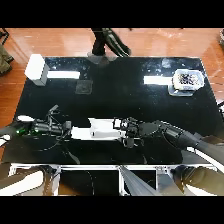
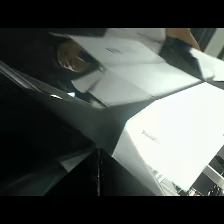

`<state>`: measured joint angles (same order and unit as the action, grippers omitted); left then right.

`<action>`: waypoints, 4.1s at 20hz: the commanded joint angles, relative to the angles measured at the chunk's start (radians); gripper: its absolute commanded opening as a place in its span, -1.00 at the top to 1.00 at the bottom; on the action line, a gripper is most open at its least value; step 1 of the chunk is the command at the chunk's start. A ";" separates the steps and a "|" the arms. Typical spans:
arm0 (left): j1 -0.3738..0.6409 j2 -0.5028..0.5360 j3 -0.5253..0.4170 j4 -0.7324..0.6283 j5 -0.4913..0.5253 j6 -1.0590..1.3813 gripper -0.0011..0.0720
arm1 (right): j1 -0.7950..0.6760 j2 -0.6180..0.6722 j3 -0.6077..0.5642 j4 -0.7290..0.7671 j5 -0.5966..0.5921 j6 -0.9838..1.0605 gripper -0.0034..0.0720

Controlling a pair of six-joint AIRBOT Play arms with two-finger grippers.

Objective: Fold the box and place the chain.

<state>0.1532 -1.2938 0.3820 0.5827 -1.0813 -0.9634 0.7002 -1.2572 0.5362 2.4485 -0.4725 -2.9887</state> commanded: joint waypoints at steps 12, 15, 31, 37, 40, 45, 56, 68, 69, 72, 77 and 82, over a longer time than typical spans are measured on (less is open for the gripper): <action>-0.015 0.050 0.082 -0.032 -0.193 0.017 -0.79 | 0.000 -0.001 0.000 0.001 0.001 0.001 0.41; -0.064 0.089 0.084 -0.064 -0.179 0.006 -0.79 | 0.000 -0.001 0.000 0.001 0.001 0.001 0.41; -0.510 0.389 0.083 0.213 0.169 -0.484 -0.79 | 0.000 -0.001 0.000 -0.003 0.016 0.018 0.41; -0.547 0.390 0.083 0.229 0.219 -0.529 -0.79 | 0.000 -0.001 0.000 -0.004 0.016 0.018 0.41; -0.609 0.390 0.083 0.300 0.283 -0.628 -0.79 | 0.000 -0.001 0.000 -0.005 0.016 0.018 0.41; -0.711 0.390 0.084 0.450 0.361 -0.815 -0.79 | 0.000 -0.001 0.000 -0.005 0.016 0.019 0.41; -0.771 0.365 0.085 0.547 0.396 -0.978 -0.79 | 0.000 -0.001 0.000 -0.006 0.016 0.019 0.41; -0.958 0.222 0.284 0.954 0.175 -1.304 -0.78 | 0.000 -0.001 0.000 -0.006 0.016 0.019 0.41; -0.979 0.187 0.311 0.953 0.175 -1.324 -0.73 | 0.000 -0.001 0.000 -0.006 0.016 0.019 0.41; -1.027 0.097 0.390 0.946 0.136 -1.344 -0.43 | 0.000 -0.001 0.000 -0.006 0.016 0.019 0.41; -1.055 -0.004 0.481 0.980 0.018 -1.378 -0.26 | 0.000 -0.001 0.000 -0.006 0.016 0.019 0.41; -1.053 -0.007 0.484 0.984 0.025 -1.424 -0.26 | 0.000 -0.001 0.000 -0.006 0.016 0.019 0.41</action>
<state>-0.8970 -1.2892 0.8558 1.5585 -1.0409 -2.3501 0.7002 -1.2579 0.5362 2.4420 -0.4572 -2.9700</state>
